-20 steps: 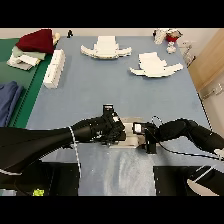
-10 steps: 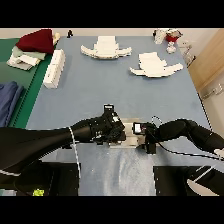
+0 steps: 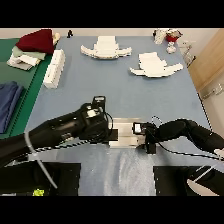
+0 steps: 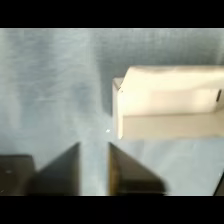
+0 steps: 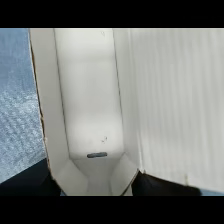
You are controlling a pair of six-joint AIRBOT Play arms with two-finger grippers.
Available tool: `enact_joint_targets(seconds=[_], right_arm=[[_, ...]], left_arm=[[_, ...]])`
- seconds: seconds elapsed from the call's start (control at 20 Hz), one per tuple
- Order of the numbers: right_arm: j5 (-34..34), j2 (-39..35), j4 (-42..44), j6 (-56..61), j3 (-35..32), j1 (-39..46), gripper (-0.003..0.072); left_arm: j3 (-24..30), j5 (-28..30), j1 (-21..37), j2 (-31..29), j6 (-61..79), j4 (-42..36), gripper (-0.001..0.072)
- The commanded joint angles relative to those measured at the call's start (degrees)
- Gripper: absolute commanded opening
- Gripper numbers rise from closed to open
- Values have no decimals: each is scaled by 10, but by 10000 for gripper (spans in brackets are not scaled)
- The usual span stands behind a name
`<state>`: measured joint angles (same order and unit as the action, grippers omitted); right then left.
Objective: Fold the box.
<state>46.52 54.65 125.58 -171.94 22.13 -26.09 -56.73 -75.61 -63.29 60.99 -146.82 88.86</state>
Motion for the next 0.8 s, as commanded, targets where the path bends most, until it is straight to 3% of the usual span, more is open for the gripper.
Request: enact_joint_targets(seconds=[0.0,0.25,0.4,0.55,0.75], right_arm=[[0,0,0,0,0,0,523],[0,0,0,0,0,0,523],[0,0,0,0,0,0,523],[0,0,0,0,0,0,523],[0,0,0,0,0,0,523]], left_arm=[[0,-36,0,-74,71,12,16],[4,24,0,-81,188,57,16],[9,31,3,-84,295,65,15],[71,88,54,-142,430,57,15],[186,208,167,-220,781,-102,17]])
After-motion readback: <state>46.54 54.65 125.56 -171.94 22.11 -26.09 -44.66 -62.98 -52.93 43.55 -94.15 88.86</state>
